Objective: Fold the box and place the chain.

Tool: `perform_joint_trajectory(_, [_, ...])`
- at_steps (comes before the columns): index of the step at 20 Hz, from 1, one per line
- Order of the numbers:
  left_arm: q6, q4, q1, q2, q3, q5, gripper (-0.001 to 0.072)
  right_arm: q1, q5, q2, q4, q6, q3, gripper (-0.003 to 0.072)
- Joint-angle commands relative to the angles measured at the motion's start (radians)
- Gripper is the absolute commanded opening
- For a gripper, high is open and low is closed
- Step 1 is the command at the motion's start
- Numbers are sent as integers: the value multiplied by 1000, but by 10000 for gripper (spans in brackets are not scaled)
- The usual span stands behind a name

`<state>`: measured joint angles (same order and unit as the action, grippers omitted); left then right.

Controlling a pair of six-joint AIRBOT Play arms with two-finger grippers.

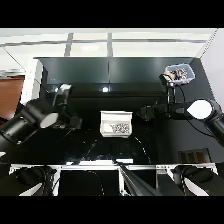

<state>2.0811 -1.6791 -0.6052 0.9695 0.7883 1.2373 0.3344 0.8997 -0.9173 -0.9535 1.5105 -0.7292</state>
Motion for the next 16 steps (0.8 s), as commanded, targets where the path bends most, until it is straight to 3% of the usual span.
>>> perform_joint_trajectory(1, [-306,481,245,-85,-232,-277,466,0,-29,-1,0,1,-1,302])
perform_joint_trajectory(3, [-636,736,322,-72,-307,-398,465,0,-29,-1,0,1,-1,302])
perform_joint_trajectory(6, [-1278,932,318,-28,-319,-406,485,0,-35,-1,-1,1,-1,302])
perform_joint_trajectory(7, [-1455,949,300,-13,-319,-404,639,0,-42,-1,-1,1,-1,302])
perform_joint_trajectory(8, [-1626,953,277,3,-319,-406,712,0,-48,-1,-1,1,-1,302])
perform_joint_trajectory(11, [-2041,954,211,38,-315,-415,712,0,-53,-1,0,1,-1,302])
perform_joint_trajectory(16, [-2283,989,209,260,-204,-351,714,0,-58,-2,0,32,-1,302])
